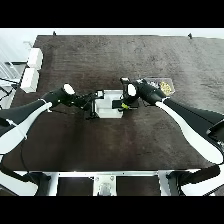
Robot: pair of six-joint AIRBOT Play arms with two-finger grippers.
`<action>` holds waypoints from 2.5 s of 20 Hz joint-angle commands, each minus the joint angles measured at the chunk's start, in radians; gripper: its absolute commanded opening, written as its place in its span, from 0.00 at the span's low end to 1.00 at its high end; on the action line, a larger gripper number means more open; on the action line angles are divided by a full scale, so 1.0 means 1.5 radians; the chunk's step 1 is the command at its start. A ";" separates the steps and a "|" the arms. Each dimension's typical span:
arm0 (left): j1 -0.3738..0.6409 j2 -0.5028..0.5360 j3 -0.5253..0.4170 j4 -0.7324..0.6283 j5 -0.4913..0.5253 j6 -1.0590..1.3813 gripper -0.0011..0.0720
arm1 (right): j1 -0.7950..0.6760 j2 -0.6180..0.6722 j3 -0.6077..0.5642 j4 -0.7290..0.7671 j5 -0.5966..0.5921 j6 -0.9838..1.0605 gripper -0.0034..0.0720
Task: Fold the box and place the chain.
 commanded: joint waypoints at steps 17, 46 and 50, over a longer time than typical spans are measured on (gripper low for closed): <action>0.001 0.000 0.000 0.000 -0.001 0.001 0.74 | 0.016 0.008 0.005 -0.054 -0.006 0.074 0.57; 0.001 0.000 0.000 0.000 -0.001 0.001 0.74 | -0.330 0.005 0.018 0.073 -0.142 -0.264 0.55; 0.001 0.000 0.000 0.000 0.000 0.001 0.74 | -0.327 -0.011 0.022 0.108 -0.142 -0.297 0.39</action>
